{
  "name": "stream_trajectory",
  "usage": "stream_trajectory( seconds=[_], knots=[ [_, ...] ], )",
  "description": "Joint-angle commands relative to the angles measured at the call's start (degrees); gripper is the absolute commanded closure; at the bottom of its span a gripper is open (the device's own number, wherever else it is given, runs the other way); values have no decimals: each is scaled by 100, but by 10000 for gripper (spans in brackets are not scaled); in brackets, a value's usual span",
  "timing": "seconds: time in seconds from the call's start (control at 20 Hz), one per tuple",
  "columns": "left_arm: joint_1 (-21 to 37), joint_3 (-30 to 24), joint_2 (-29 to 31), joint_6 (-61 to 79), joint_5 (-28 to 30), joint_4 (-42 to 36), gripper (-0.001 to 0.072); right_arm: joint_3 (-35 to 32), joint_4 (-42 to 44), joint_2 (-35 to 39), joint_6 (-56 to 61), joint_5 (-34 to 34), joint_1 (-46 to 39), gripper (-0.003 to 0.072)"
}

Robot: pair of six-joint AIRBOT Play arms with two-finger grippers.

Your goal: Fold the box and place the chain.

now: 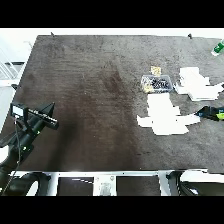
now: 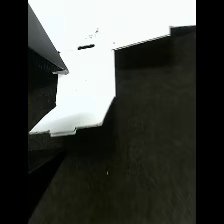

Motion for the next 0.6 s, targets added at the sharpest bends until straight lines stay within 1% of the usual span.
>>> stream_trajectory(
  seconds=[0.0, 0.2, 0.3, 0.45, 0.55],
  knots=[
    [-2, -2, 4, 2, 4, 2, 690, 26, -20, -437, -160, 330, 184, 140],
    [-2, -2, 4, 2, 4, 4, 690, 26, -9, -599, -199, 337, 256, 140],
    [-2, -2, 4, 2, 4, 2, 690, 26, 7, -623, -219, 413, 254, 152],
    [-2, -2, 4, 2, 0, 2, 690, 24, 400, -699, -479, 640, 254, 257],
    [-2, -2, 4, 2, 4, 2, 690, 26, 675, -780, -481, 761, 256, 270]
  ],
)
